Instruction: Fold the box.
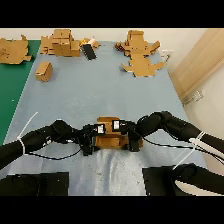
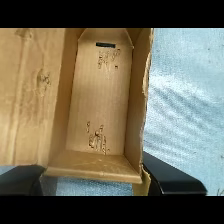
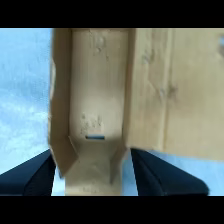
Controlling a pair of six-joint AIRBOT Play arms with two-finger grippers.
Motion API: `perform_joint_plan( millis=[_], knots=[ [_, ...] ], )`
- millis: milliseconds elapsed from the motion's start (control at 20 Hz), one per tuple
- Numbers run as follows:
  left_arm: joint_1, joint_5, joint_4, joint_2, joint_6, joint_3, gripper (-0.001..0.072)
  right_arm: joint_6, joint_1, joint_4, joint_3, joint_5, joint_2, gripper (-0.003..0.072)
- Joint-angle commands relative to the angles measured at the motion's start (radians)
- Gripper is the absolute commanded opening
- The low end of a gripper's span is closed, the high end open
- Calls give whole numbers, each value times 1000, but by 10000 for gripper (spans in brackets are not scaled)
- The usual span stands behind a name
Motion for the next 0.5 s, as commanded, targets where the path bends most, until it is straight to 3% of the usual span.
perform_joint_plan(
  millis=[0,250,450],
  knots=[
    [0,1,0,0,0,1,597,64,-64,-19,2,-40,5,720],
    [0,1,0,0,0,1,597,278,-130,-71,2,-267,81,720],
    [0,1,0,0,0,1,597,500,-128,1,2,-496,101,720]
  ],
)
